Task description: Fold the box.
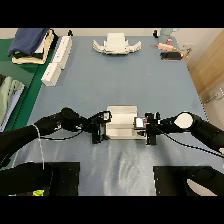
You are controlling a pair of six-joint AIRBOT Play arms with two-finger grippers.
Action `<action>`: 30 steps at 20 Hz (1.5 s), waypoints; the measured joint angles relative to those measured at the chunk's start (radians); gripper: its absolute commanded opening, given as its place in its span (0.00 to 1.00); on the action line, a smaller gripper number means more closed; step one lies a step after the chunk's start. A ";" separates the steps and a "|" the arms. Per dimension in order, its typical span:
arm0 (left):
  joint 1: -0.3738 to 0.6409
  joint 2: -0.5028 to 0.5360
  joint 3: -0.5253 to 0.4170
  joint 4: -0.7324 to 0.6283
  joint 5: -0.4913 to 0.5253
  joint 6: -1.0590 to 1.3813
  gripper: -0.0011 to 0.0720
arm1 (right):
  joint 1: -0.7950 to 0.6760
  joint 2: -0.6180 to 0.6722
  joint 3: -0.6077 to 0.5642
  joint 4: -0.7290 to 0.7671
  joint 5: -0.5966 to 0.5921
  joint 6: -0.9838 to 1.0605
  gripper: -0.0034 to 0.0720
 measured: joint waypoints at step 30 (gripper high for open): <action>0.000 0.000 0.000 -0.002 0.000 -0.001 0.62 | -0.070 0.175 0.106 -0.721 0.266 1.516 0.05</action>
